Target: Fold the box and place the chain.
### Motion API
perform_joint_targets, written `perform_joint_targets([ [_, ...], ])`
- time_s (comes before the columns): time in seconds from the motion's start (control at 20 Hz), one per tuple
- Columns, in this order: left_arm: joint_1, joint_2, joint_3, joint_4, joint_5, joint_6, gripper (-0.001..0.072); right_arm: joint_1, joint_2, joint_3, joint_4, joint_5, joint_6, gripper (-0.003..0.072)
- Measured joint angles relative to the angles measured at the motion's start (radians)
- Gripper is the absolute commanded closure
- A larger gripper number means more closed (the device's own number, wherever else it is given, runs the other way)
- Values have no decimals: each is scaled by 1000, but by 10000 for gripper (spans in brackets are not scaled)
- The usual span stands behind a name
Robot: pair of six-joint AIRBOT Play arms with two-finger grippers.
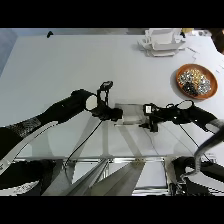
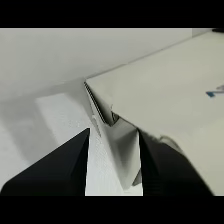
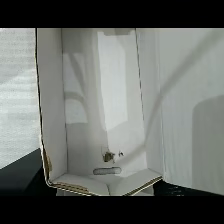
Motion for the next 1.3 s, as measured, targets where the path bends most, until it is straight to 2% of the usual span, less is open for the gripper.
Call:
perform_joint_targets([
  [0.2,-33,-57,79,108,-74,-151,370,0,0,0,0,0,0,349],
  [0.7,-110,-206,284,262,-298,-468,381,0,0,0,0,0,0,349],
  [0.75,-115,-216,295,274,-311,-495,402,0,0,0,0,0,0,349],
  [0.8,-120,-225,304,282,-322,-517,463,0,0,0,0,0,0,349],
  [1.3,-145,-269,325,306,-357,-529,463,0,0,0,0,0,0,349],
])
